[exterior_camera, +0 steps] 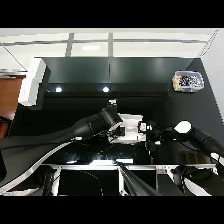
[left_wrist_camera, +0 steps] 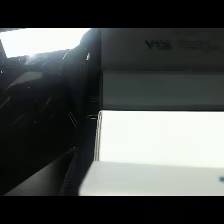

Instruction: Fold the box and place the chain.

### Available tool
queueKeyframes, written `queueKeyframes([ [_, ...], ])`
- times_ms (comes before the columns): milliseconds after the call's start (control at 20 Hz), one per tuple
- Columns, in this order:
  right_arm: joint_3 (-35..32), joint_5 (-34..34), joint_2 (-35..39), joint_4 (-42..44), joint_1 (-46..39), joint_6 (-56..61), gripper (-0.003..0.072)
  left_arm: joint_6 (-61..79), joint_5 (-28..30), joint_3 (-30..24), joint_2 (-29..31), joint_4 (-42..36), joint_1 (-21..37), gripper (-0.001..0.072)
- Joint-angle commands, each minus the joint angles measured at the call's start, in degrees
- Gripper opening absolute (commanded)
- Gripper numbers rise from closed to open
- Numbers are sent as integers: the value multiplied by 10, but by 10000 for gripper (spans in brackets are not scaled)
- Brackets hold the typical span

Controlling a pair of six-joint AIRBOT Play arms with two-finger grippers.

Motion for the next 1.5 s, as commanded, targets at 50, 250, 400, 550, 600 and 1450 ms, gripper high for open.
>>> queueKeyframes([
  [50,1,0,0,0,0,0,437,0,0,1,-6,-5,-1,235],
  [250,1,0,0,0,0,0,437,4,19,1,-6,-18,-1,25],
  [400,1,0,0,0,0,0,444,4,21,1,-6,-18,-1,24],
  [550,4,16,14,-4,0,21,618,4,16,1,-6,-18,0,24],
  [600,10,28,25,-24,0,49,618,3,10,1,-6,-17,0,24],
  [1450,66,72,52,-130,29,162,418,2,28,1,-6,-17,1,26],
])
